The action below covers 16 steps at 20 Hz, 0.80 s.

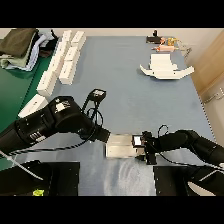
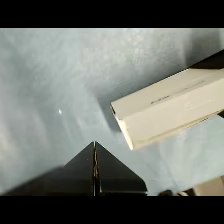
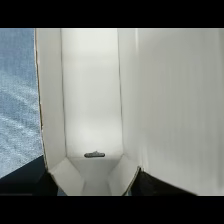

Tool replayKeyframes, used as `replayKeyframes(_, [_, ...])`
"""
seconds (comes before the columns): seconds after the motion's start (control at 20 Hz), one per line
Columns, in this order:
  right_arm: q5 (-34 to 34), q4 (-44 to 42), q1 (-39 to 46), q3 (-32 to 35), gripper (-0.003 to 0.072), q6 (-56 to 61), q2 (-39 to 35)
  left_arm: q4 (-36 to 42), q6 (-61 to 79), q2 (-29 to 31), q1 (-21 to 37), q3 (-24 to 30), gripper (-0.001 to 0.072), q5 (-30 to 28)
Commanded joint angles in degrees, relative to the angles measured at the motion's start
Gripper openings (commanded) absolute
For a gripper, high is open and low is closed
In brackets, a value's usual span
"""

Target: Fold the box.

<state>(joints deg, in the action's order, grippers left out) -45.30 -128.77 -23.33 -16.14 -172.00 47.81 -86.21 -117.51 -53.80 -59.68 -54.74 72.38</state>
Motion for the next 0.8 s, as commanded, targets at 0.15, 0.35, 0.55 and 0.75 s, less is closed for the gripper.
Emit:
replayKeyframes(0.15, [0.0,0.0,0.0,0.0,0.0509,0.0,0.0,13.8,42.5,3.9,7.9,12.2,0.0016,-17.9])
replayKeyframes(0.35, [0.0,0.0,0.0,0.0,0.0509,0.0,0.0,32.2,80.5,9.2,14.4,23.8,0.0130,-21.9])
replayKeyframes(0.55, [0.0,0.0,0.0,0.0,0.0509,0.0,0.0,33.1,90.4,10.1,20.2,30.6,0.0694,-22.9])
replayKeyframes(0.75, [0.0,0.0,0.0,0.0,0.0509,0.0,0.0,37.0,102.3,10.0,20.2,35.5,0.0694,-25.5])
